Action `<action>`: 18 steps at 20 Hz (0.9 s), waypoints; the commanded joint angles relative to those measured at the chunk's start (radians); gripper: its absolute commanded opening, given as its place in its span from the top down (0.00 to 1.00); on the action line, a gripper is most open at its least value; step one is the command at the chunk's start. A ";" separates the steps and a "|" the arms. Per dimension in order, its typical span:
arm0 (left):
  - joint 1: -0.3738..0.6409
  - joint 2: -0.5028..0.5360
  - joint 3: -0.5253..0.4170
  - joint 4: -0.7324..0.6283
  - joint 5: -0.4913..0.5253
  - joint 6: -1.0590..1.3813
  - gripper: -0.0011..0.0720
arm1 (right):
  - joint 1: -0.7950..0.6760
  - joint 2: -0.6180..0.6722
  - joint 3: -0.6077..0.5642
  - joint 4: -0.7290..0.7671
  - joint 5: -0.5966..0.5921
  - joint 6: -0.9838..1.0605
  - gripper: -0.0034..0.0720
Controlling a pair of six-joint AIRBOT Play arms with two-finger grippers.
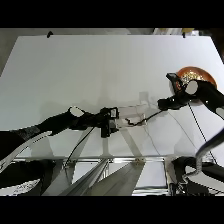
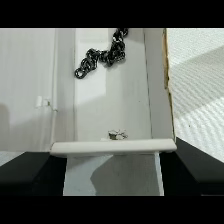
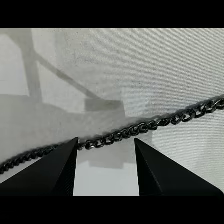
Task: Fold the box and place the chain.
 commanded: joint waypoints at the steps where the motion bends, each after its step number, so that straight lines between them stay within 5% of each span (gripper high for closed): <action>1: 0.000 0.000 0.000 0.000 0.000 0.000 0.48 | 0.001 -0.015 0.000 -0.009 -0.001 0.012 0.51; 12: 0.000 0.000 0.000 0.000 0.000 0.000 0.48 | 0.002 -0.047 0.000 -0.050 -0.015 0.081 0.54; 18: 0.000 0.000 0.000 0.000 0.000 0.000 0.48 | 0.005 -0.069 0.000 -0.048 0.006 0.081 0.76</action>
